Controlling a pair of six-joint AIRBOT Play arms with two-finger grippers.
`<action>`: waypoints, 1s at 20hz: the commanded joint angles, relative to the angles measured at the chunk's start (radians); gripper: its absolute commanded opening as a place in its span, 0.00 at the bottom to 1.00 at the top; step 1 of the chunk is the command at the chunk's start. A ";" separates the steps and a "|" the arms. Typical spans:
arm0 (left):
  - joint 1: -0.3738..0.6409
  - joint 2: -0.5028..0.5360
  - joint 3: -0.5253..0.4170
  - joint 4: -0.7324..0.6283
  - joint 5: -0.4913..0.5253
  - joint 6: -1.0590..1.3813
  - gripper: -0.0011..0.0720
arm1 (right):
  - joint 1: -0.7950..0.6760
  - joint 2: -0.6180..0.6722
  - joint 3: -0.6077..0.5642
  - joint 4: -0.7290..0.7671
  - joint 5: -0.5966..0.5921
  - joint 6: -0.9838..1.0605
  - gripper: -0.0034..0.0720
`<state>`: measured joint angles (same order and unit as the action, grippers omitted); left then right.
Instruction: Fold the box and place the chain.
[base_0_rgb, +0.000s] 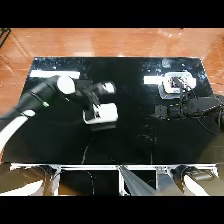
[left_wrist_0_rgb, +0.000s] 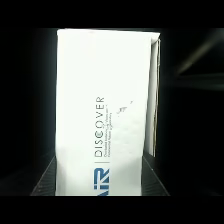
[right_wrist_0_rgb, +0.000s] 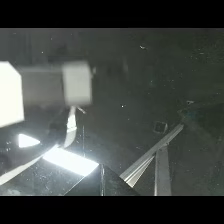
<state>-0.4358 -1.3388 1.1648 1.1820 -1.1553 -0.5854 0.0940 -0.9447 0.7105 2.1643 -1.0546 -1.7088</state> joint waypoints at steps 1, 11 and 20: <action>0.267 0.018 0.090 0.022 -0.012 -0.087 0.05 | 0.000 0.001 -0.001 0.005 0.000 0.000 0.07; 0.876 -0.406 0.518 0.045 0.145 -0.549 0.05 | 0.000 0.001 0.000 0.026 0.000 0.000 0.07; 0.793 -0.685 0.735 0.129 0.107 -0.575 0.80 | 0.008 0.001 -0.001 0.026 0.003 0.000 0.07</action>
<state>0.3851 -1.9598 1.8626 1.2560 -1.0359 -1.1423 0.0982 -0.9447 0.7105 2.1895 -1.0515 -1.7088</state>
